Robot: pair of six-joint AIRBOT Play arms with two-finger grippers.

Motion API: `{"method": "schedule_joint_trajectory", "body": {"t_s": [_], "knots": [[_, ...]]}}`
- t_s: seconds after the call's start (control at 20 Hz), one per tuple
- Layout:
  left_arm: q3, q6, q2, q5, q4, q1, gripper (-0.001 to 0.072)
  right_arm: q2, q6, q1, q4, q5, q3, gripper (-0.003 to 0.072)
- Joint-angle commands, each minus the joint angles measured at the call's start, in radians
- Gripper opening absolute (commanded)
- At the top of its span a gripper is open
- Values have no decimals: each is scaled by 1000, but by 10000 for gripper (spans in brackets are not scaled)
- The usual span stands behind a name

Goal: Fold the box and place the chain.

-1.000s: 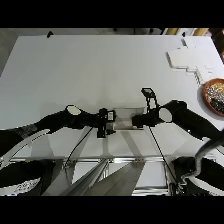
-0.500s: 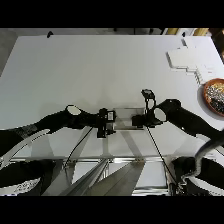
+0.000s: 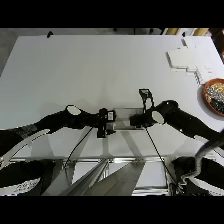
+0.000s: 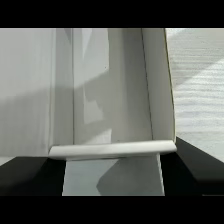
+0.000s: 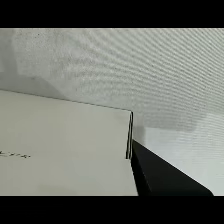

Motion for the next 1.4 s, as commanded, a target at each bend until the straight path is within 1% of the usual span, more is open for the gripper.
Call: {"method": "schedule_joint_trajectory", "body": {"t_s": [0.0, 0.1, 0.4, 0.45, 0.5, 0.55, 0.75, 0.8, 0.85, 0.9, 1.05, 1.15, 1.2, 1.25, 1.3, 1.35], "knots": [[0, 1, 0, -1, 0, 0, 275, -1, 2, 25, -42, 1, 1, 236], [0, 1, 0, -1, 0, 0, 275, -1, 48, 25, -73, 24, 1, 235], [0, 1, 0, -1, 0, 0, 275, -1, 79, 25, -89, 21, 1, 234], [0, 1, 0, -1, 0, 0, 275, -1, 91, 25, -90, 22, 1, 227], [0, 1, 0, -1, 0, 0, 275, -1, 94, 25, -90, 22, 1, 199], [0, 1, 0, -1, 0, 0, 275, -1, 94, 25, -90, 22, 1, 190], [0, 1, 0, -1, 0, 0, 275, -2, 121, 25, -99, 41, 1, 187], [0, 1, 0, -1, 0, 0, 275, -2, 124, 25, -103, 41, 1, 155], [0, 1, 0, -1, 0, 0, 275, -2, 124, 25, -103, 43, 1, 154], [0, 1, 0, -1, 0, 0, 275, -2, 123, 25, -104, 46, 1, 131], [0, 1, 0, -1, 0, 0, 275, -6, 116, 25, -103, 55, 1, 38], [0, 1, 0, -1, 0, 0, 275, -23, 114, 25, -103, 72, 1, 36], [0, 1, 0, -1, 0, 0, 275, -29, 111, 25, -103, 74, 1, 37], [0, 1, 0, -1, 0, 0, 275, -31, 111, 25, -104, 71, 1, 69], [0, 1, 0, -1, 0, 0, 275, -30, 111, 25, -104, 68, 1, 174], [0, 1, 0, -1, 0, 0, 275, -30, 111, 25, -106, 64, 1, 235]]}}
